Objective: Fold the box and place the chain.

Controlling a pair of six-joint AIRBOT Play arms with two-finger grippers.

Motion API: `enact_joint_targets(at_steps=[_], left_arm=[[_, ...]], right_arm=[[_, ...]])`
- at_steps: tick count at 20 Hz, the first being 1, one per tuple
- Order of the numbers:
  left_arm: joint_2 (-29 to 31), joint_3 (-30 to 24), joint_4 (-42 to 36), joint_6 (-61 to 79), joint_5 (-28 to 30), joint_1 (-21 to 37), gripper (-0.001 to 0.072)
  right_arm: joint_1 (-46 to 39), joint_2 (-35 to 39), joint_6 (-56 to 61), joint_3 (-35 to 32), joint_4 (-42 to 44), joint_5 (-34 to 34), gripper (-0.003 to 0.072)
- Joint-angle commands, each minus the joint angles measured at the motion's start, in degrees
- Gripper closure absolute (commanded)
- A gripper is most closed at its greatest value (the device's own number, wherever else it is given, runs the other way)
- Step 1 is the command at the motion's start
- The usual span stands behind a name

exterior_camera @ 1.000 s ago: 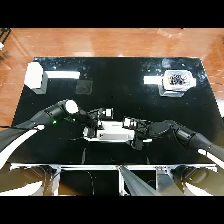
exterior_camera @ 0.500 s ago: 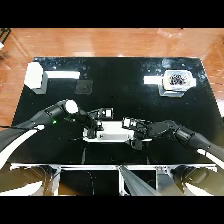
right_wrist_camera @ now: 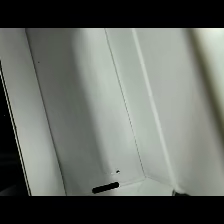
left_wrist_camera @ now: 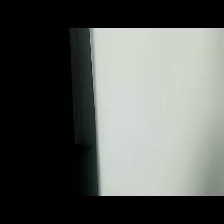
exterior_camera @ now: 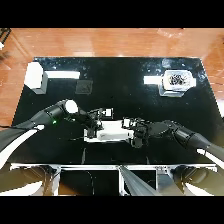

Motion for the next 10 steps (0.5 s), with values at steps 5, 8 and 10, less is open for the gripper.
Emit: enact_joint_targets(at_steps=[5, 8, 10], left_arm=[[0.02, 0.04, 0.02, 0.02, -0.42, 0.00, 0.0664], [0.02, 0.04, 0.02, -0.02, -0.59, 0.00, 0.0503], [0.02, 0.04, 0.02, -1.95, -0.50, 0.00, 0.0268]], right_arm=[[0.02, -0.02, 0.15, -0.04, -0.37, -0.44, 0.0300], [0.02, -0.02, 0.20, -0.04, 0.63, -0.46, 0.0468], [0.02, -0.02, 0.81, -0.04, 1.99, -0.39, 0.0469]])
